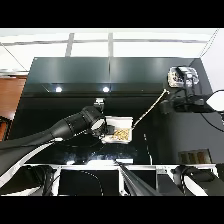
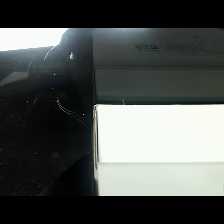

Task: Fold the box and place the chain.

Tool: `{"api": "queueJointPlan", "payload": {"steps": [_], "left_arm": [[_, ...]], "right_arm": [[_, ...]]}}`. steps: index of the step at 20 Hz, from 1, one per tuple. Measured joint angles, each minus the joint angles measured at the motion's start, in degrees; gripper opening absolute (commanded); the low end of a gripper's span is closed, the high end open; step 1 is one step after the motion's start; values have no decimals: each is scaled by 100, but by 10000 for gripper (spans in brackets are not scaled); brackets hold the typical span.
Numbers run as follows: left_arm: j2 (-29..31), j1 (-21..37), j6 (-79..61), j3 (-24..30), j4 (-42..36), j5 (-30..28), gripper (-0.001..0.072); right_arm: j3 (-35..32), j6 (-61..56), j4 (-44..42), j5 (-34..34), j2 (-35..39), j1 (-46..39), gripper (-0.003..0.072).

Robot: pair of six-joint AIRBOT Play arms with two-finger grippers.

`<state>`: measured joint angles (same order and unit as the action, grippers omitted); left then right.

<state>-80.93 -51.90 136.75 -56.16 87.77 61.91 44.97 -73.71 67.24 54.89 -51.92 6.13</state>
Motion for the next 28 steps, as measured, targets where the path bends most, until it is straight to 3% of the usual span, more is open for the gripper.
{"api": "queueJointPlan", "payload": {"steps": [5, 8, 11, 18, 26, 28], "left_arm": [[0, 0, 0, 0, 0, -4, 26], [0, 0, 0, 0, 0, -9, 26], [0, 0, 0, 0, 0, -11, 26], [0, 0, 0, 0, 0, -13, 26], [0, 0, 0, 0, 0, -11, 26], [0, 0, 0, 0, 0, -11, 26]], "right_arm": [[-380, -251, 927, -1716, -667, -424, 720], [-229, -437, 1095, -2638, -1416, -492, 720], [164, -540, 1185, -3119, -2232, -516, 720], [986, -691, 1250, -3359, -3392, -544, 720], [1231, -1027, 1268, -3062, -3829, -651, 720], [1239, -1067, 1268, -2951, -3856, -691, 486]]}}
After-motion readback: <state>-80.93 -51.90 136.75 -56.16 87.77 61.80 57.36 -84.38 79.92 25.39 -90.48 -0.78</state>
